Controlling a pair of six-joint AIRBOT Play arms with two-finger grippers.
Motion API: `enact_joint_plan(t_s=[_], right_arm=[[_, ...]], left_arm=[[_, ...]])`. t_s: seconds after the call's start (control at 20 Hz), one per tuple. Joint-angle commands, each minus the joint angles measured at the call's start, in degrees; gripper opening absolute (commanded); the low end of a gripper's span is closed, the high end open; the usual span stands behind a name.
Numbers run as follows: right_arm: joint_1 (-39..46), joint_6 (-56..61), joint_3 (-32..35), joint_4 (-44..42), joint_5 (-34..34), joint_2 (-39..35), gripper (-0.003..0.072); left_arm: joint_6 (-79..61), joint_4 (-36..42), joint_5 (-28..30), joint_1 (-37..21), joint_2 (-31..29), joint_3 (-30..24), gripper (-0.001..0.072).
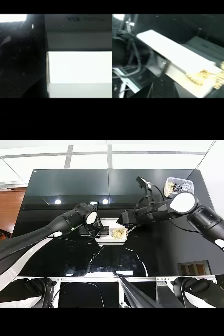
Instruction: Fold the box and place the chain.
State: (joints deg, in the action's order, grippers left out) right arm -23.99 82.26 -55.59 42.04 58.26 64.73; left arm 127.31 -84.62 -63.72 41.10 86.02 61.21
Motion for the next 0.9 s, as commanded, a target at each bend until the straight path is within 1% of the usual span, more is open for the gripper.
enact_joint_plan(t_s=[0.0,0.05,0.1,0.15,0.2,0.25,0.3,0.35,0.45,0.5,0.55,0.6,0.65,0.7,0.8,0.85], right_arm=[[7.58,-5.31,0.68,2.67,9.42,-2.21,0.0309],[10.01,-7.58,1.7,5.79,10.4,-3.93,0.0308],[11.72,-9.9,4.5,9.05,8.96,-5.97,0.0308],[12.35,-13.64,8.26,10.71,5.75,-7.37,0.0309],[12.26,-19.52,12.96,10.03,1.62,-8.04,0.031],[11.43,-25.59,17.42,8.17,-2.84,-8.02,0.0338],[9.97,-32.92,20.92,7.06,-7.39,-8.0,0.0676],[7.91,-41.29,23.45,7.15,-11.19,-7.98,0.072],[3.39,-59.08,26.64,7.72,-17.94,-7.61,0.072],[1.42,-71.12,27.02,7.58,-19.08,-7.13,0.0718],[1.25,-78.42,26.73,4.15,-20.48,-5.9,0.0717],[1.53,-82.42,26.53,-1.31,-22.51,-4.22,0.0717],[1.99,-88.59,26.14,-5.9,-22.88,-2.36,0.0717],[2.64,-95.08,25.11,-9.53,-21.62,-0.04,0.0717],[3.34,-99.71,22.47,-13.7,-19.54,4.61,0.0717],[3.34,-100.1,21.07,-13.7,-19.52,6.75,0.0717]], left_arm=[[-0.02,-0.02,0.02,-0.04,0.02,0.07,0.0026],[-0.02,0.02,0.02,-0.04,0.02,0.07,0.0026],[0.0,0.02,0.0,-0.04,0.02,0.07,0.0027],[0.0,0.02,-0.02,-0.04,0.02,0.07,0.0026],[0.0,0.02,0.0,-0.04,0.02,0.07,0.0027],[-0.02,0.02,0.0,-0.04,0.02,0.07,0.0027],[0.0,0.02,0.0,-0.04,0.02,0.07,0.0026],[-0.02,0.02,0.02,-0.04,0.02,0.07,0.0027],[0.0,0.02,0.0,-0.04,0.02,0.07,0.0027],[-0.02,0.02,-0.02,-0.04,0.02,0.07,0.0027],[0.0,0.02,-0.02,-0.02,0.02,0.07,0.0027],[0.0,0.04,-0.02,-0.02,0.02,0.07,0.0026],[0.0,0.04,-0.02,-0.02,0.02,0.07,0.0026],[0.0,0.02,-0.02,-0.04,0.02,0.07,0.0027],[0.0,0.02,-0.02,-0.04,0.02,0.07,0.0027],[0.0,0.02,-0.02,-0.02,0.02,0.07,0.0026]])
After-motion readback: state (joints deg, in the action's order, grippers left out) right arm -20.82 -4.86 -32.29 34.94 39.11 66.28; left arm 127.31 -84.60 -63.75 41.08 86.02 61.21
